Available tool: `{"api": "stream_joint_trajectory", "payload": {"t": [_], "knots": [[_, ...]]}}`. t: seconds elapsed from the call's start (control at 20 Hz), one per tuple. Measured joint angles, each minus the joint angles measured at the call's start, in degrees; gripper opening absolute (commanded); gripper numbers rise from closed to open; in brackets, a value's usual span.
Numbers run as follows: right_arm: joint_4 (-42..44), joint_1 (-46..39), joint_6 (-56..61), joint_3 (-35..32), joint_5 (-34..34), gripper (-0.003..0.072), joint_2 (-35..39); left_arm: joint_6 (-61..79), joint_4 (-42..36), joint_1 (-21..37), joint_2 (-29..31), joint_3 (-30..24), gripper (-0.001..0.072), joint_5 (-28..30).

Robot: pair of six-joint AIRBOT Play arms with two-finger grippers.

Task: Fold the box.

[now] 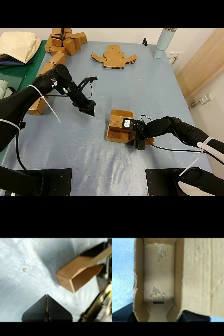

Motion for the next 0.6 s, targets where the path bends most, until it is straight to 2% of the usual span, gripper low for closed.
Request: {"api": "stream_joint_trajectory", "payload": {"t": [0.1,0.3,0.35,0.4,0.45,0.6], "knots": [[-0.02,0.0,0.0,0.0,0.02,0.0575,0.0,6.73,-0.13,-2.01,2.29,-3.82,0.0003,2.01],[-0.02,0.0,0.0,0.0,0.02,0.0575,0.0,19.76,-0.48,-5.62,9.11,-12.46,0.0014,10.29],[-0.02,0.0,0.0,0.0,0.0,0.0575,0.0,25.16,-1.49,-5.55,10.43,-14.82,0.0171,13.14],[-0.02,0.0,0.0,0.0,0.02,0.0575,0.0,30.49,-3.08,-5.22,11.23,-16.96,0.0602,15.78],[-0.02,0.0,0.0,0.0,0.02,0.0575,0.0,36.35,-5.84,-4.85,11.89,-19.28,0.0688,17.92],[-0.02,0.0,0.0,0.0,0.0,0.0576,0.0,52.39,-14.95,-4.35,12.09,-25.14,0.0689,24.44]]}}
